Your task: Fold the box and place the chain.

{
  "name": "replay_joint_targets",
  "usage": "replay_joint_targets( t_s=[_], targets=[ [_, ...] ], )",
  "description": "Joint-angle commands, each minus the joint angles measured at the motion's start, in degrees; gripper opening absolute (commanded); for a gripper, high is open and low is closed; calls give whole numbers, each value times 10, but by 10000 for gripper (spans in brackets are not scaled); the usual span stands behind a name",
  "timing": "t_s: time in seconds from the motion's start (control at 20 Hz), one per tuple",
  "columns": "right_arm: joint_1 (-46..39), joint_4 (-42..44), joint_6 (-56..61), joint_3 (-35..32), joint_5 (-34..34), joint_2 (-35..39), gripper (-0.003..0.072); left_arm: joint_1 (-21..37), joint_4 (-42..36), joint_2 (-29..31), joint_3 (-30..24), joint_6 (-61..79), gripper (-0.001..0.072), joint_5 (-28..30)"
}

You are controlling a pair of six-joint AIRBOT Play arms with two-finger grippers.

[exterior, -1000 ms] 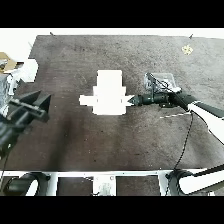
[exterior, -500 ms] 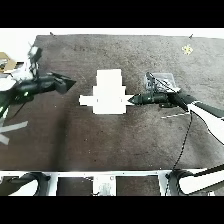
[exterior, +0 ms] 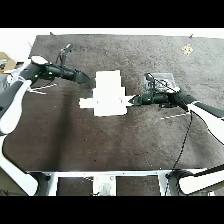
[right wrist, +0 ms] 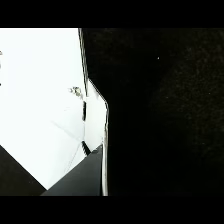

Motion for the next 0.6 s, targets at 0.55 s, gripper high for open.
replay_joint_targets(
  t_s=[0.55],
  targets=[
    [2,-7,-3,0,-21,-1,1,-63,-48,-162,124,-34,418,-133]
  ],
)
